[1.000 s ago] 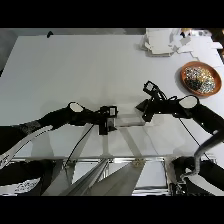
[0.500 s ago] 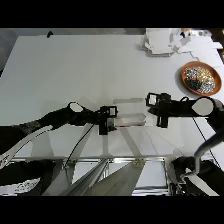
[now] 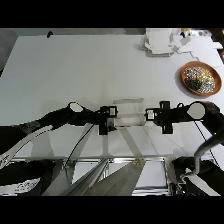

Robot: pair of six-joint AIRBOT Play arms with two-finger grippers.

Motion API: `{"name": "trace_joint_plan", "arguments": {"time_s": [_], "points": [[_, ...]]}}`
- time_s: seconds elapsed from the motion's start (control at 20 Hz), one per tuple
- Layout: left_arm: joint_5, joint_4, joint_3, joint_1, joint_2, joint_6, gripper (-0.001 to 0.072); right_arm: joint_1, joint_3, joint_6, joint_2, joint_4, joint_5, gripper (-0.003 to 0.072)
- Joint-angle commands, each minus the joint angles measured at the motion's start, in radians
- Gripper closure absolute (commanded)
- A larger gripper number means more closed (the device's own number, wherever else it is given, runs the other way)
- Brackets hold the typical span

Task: Fold the box and place the chain.

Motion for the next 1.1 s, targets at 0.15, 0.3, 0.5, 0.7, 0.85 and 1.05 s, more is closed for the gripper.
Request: {"name": "trace_joint_plan", "arguments": {"time_s": [0.15,0.3,0.5,0.7,0.85,1.05], "points": [[0.0,0.0,0.0,0.0,0.001,0.0,0.0573,0.0,-0.061,-0.156,-0.037,0.113,-0.116,0.0367],[0.0,0.0,0.0,0.0,0.001,0.0,0.0573,0.0,-0.061,-0.188,-0.084,0.177,-0.135,0.037],[0.0,0.0,0.0,0.0,0.001,0.0,0.0573,0.0,-0.061,-0.26,-0.093,0.231,-0.16,0.0423],[0.0,0.0,0.0,0.0,0.001,0.0,0.0573,0.0,-0.061,-0.262,-0.099,0.269,-0.14,0.0489],[0.0,0.0,0.0,0.0,0.001,0.0,0.0573,0.0,-0.061,-0.307,-0.099,0.32,-0.133,0.0529],[0.0,0.0,0.0,0.0,0.001,0.0,0.0573,0.0,-0.061,-0.347,-0.113,0.407,-0.129,0.053]]}}
